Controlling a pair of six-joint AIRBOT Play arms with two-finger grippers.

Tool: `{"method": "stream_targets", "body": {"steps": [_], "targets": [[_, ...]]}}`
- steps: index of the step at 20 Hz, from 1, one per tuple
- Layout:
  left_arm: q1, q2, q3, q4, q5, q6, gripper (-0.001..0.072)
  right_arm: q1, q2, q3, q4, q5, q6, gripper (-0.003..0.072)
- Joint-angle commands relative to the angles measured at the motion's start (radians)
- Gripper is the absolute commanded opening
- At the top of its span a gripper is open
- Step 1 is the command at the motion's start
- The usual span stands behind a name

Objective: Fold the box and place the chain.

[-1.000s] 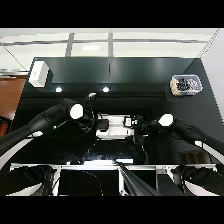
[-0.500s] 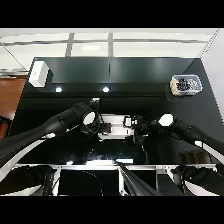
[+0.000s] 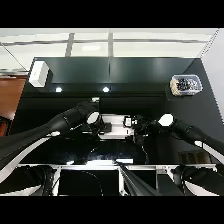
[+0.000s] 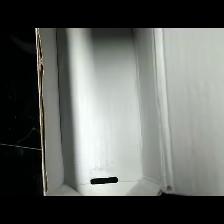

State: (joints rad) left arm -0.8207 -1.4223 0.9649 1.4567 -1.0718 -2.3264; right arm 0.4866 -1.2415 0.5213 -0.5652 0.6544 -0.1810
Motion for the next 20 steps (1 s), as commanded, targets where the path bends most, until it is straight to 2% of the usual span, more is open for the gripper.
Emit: {"method": "stream_targets", "body": {"steps": [1, 5, 6, 7, 8, 10, 11, 12, 13, 15, 17, 20], "targets": [[-0.001, -0.002, 0.001, 0.000, 0.004, -0.015, 0.0044, 0.000, 0.000, 0.000, 0.000, 0.003, 0.000, 0.0223], [-0.001, -0.002, 0.001, 0.001, -0.003, -0.016, 0.0051, 0.000, 0.000, 0.000, 0.000, 0.003, 0.000, 0.0223], [-0.001, -0.002, 0.002, -0.002, -0.003, -0.015, 0.0201, 0.000, 0.000, 0.000, -0.001, 0.003, 0.000, 0.0224], [-0.001, -0.002, 0.006, -0.003, -0.008, -0.015, 0.0509, 0.000, 0.000, 0.000, -0.001, 0.003, 0.000, 0.0223], [-0.001, -0.002, 0.014, -0.002, -0.019, -0.013, 0.0564, 0.000, 0.000, 0.000, -0.001, 0.003, 0.000, 0.0223], [-0.001, -0.002, 0.026, 0.018, -0.033, -0.013, 0.0558, 0.000, 0.000, 0.000, -0.001, 0.003, 0.000, 0.0223], [-0.001, -0.002, 0.027, 0.028, -0.035, -0.013, 0.0521, 0.000, 0.000, 0.000, 0.000, 0.003, 0.000, 0.0224], [0.000, -0.002, 0.027, 0.031, -0.036, -0.013, 0.0397, 0.000, 0.000, 0.000, -0.001, 0.003, 0.000, 0.0223], [0.000, -0.002, 0.027, 0.033, -0.029, -0.013, 0.0326, 0.000, 0.000, 0.000, -0.001, 0.003, 0.000, 0.0223], [-0.002, -0.002, 0.027, 0.046, -0.010, -0.017, 0.0326, 0.000, 0.000, 0.000, -0.001, 0.003, 0.000, 0.0223], [-0.008, -0.002, 0.027, 0.069, -0.007, -0.029, 0.0275, 0.000, 0.000, 0.000, -0.001, 0.003, 0.000, 0.0223], [-0.016, -0.003, 0.027, 0.076, -0.005, -0.035, 0.0274, 0.000, 0.000, 0.000, 0.000, 0.003, 0.000, 0.0223]]}}
